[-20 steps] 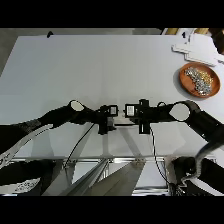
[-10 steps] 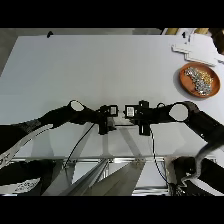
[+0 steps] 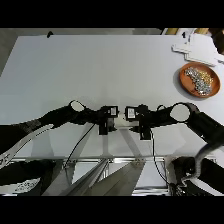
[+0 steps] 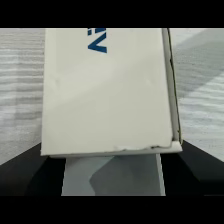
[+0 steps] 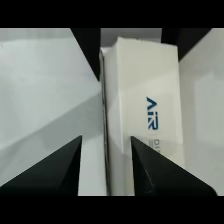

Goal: Fold the box and place the chain.

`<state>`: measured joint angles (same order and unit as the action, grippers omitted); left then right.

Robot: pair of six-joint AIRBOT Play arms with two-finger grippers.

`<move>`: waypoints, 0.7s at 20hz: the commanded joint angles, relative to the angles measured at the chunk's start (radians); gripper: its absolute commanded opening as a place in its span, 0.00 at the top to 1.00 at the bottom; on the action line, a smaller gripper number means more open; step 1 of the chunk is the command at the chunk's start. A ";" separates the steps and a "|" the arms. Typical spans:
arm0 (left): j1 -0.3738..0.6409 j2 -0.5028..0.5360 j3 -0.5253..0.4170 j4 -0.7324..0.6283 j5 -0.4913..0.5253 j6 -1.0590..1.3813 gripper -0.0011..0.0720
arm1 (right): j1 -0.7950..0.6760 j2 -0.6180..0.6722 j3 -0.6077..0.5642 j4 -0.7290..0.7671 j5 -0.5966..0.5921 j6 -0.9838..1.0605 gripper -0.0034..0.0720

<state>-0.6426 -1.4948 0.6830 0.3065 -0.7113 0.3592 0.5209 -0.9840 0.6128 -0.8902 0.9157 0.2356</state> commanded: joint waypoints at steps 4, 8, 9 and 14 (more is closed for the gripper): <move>0.000 0.000 0.000 0.000 0.000 0.000 0.79 | -0.001 0.002 0.000 0.029 -0.047 -0.008 0.87; 0.000 0.000 0.000 0.000 0.000 0.000 0.79 | -0.001 -0.026 0.000 0.022 -0.050 0.003 0.93; 0.000 0.000 0.000 0.000 0.000 0.000 0.79 | -0.001 -0.031 0.000 0.023 -0.049 0.003 0.93; 0.000 0.000 0.000 0.000 0.000 0.000 0.79 | -0.001 -0.031 0.000 0.019 -0.048 0.003 0.93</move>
<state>-0.6426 -1.4948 0.6830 0.3065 -0.7109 0.3584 0.5209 -1.0126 0.6128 -0.8673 0.8703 0.2363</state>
